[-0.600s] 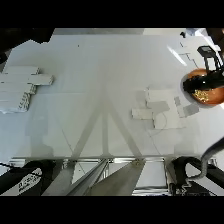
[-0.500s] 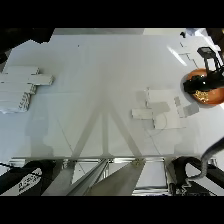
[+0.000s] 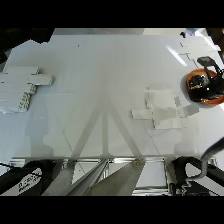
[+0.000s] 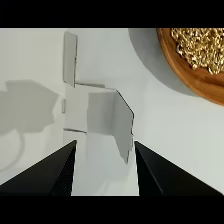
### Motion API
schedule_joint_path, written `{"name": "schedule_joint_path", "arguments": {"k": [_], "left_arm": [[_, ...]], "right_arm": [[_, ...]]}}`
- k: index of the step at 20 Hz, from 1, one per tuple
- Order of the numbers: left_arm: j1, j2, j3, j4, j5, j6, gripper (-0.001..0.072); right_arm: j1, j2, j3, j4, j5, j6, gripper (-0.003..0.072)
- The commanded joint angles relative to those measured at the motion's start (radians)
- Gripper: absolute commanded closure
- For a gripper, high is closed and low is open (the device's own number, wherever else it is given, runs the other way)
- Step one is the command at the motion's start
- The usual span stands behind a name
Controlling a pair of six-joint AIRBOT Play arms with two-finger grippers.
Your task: Fold the box and place the chain.
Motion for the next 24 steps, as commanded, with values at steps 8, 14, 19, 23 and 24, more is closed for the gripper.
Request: {"name": "schedule_joint_path", "arguments": {"k": [8,14,19,23,24], "left_arm": [[0.001,0.001,0.000,0.000,0.000,0.000,0.0010],[0.001,0.001,0.000,0.000,0.000,0.000,0.0010],[0.001,0.001,0.000,0.000,0.000,0.000,0.0010],[0.001,0.001,0.000,0.000,0.000,0.000,0.0010],[0.001,0.001,0.000,0.000,0.000,0.000,0.0010]], "right_arm": [[-0.116,-0.161,0.000,0.036,0.085,-0.122,0.0271],[-0.116,-0.306,0.000,0.121,0.058,-0.208,0.0470],[-0.116,-0.303,0.000,0.215,0.028,-0.292,0.0640],[-0.116,-0.275,0.000,0.382,0.020,-0.391,0.0675],[-0.116,-0.269,0.000,0.465,0.016,-0.424,0.0675]]}}
